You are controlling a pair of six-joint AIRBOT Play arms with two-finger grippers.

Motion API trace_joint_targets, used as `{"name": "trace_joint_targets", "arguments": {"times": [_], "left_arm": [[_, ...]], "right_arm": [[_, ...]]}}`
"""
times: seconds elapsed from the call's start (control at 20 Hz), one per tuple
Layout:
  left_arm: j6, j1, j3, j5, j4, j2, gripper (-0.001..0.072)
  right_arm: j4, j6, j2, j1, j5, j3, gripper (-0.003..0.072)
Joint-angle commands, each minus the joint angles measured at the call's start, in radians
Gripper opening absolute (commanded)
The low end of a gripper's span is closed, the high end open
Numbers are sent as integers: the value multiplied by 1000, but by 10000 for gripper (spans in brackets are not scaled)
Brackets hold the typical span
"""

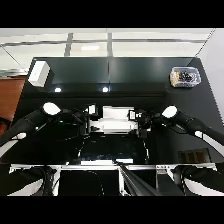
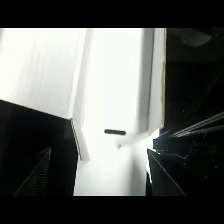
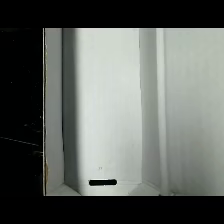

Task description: Fold the box and place the chain.

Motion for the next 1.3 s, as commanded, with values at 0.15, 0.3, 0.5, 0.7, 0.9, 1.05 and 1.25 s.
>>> {"name": "trace_joint_targets", "arguments": {"times": [0.15, 0.3, 0.5, 0.7, 0.9, 1.05, 1.25], "left_arm": [[49, -3, 12, -58, -56, -52, 206], [42, -3, 12, -58, -57, -52, 157], [42, -31, 14, -40, -103, -69, 163], [41, -92, 29, 50, -124, -93, 163], [37, -95, 29, 64, -124, -93, 163], [37, -97, 29, 47, -124, -93, 72], [37, -97, 29, 48, -123, -92, 401]], "right_arm": [[0, 0, 0, 0, 0, 0, 230], [0, 0, 0, 1, 0, 1, 231], [0, 0, 0, 1, 0, 1, 231], [0, 0, 0, 1, 0, 1, 230], [0, 0, 0, 0, 0, 1, 230], [0, 0, 0, 0, 0, 1, 231], [0, 0, 0, 1, 0, 1, 231]]}}
